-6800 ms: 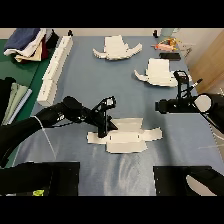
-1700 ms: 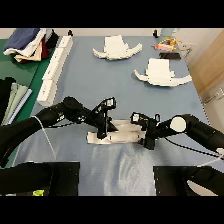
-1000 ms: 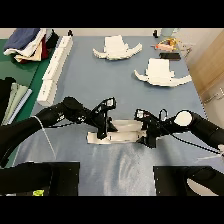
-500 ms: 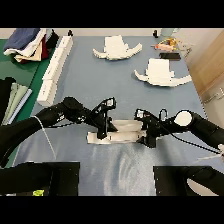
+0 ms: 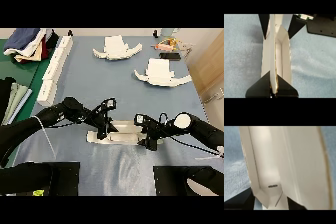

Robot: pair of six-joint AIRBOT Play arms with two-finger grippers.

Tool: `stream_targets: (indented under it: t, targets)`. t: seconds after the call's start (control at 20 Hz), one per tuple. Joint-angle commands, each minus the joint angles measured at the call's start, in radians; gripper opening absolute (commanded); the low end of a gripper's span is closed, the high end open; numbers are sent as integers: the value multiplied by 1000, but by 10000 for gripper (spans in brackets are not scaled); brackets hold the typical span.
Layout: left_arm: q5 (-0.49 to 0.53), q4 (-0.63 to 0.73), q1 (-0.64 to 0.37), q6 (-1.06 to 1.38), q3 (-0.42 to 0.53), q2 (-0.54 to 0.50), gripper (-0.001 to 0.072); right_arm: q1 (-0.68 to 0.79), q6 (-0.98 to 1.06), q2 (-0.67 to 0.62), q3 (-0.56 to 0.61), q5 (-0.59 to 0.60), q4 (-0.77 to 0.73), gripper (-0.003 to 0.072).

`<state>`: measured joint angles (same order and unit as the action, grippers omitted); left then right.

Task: Fold the box.

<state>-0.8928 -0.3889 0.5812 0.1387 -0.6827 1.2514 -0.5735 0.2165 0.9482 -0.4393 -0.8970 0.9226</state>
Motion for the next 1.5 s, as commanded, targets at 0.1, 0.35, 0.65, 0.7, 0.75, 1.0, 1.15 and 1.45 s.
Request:
stream_targets:
  t: [0.1,0.35,0.65,0.7,0.75,1.0,1.15,1.45]
  targets:
    - [2,0,-1,-1,0,0,14,0,-70,0,21,72,-13,519]
    - [2,0,-1,-1,0,0,14,0,-80,0,21,87,-13,519]
    - [2,0,-1,-1,0,0,13,0,-79,0,29,100,-23,635]
    - [2,0,-1,-1,0,0,14,0,-79,0,34,106,-23,635]
    - [2,0,-1,-1,0,0,14,0,-80,0,39,111,-24,636]
    - [1,0,-1,-1,0,0,14,-1,-136,0,40,111,-53,588]
    - [2,0,-1,-1,0,0,14,-2,-154,0,40,113,-52,510]
    - [2,0,-1,-1,0,0,13,-2,-173,-2,40,111,-67,642]
